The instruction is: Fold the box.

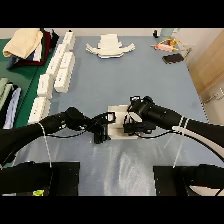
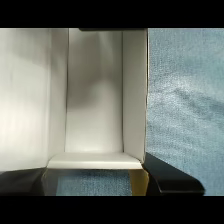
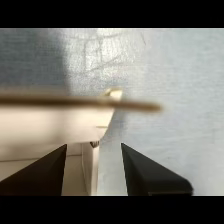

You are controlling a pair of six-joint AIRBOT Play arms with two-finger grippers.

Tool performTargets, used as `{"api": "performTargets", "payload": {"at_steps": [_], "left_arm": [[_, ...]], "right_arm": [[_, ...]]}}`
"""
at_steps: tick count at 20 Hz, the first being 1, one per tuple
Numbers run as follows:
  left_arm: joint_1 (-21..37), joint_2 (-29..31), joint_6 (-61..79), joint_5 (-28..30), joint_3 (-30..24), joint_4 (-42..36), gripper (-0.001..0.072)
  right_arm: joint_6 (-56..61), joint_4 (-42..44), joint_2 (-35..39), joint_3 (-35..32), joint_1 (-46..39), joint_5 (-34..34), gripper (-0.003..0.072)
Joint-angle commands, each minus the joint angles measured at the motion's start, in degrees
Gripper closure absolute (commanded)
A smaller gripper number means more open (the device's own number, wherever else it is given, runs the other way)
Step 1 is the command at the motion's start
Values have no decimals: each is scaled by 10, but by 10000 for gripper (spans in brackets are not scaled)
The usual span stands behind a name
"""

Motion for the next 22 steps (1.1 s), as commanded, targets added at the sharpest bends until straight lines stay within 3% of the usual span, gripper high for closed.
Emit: {"api": "performTargets", "payload": {"at_steps": [1, 4, 5, 6, 7, 8, 9, 12, 17, 19, 22], "left_arm": [[0, 0, 0, 0, 0, 0, 207], [0, 0, 0, 0, 0, 0, 207], [0, 0, 0, 0, 0, 0, 207], [0, 0, 0, 0, 0, 0, 207], [0, 0, 0, 0, 0, 0, 207], [0, 0, 0, 0, 0, 0, 207], [0, 0, 0, 0, 0, 0, 207], [0, 0, 0, 0, 0, 0, 207], [0, 0, 0, 0, 0, 0, 207], [0, 0, 0, 0, 0, 0, 207], [0, 0, 0, 0, 0, 0, 207]], "right_arm": [[-12, 9, 30, 7, 0, 5, 183], [-17, 6, 84, 25, -14, 24, 185], [-25, 1, 103, 29, -24, 30, 262], [-33, -2, 124, 30, -36, 32, 445], [-49, -4, 142, 30, -52, 32, 557], [-68, -3, 152, 30, -73, 32, 641], [-90, 3, 155, 30, -102, 32, 671], [-196, 80, 129, 30, -207, 14, 681], [-462, 405, 6, 30, -379, -31, 682], [-551, 506, -45, 33, -422, -38, 682], [-632, 577, -101, 33, -443, -43, 682]]}}
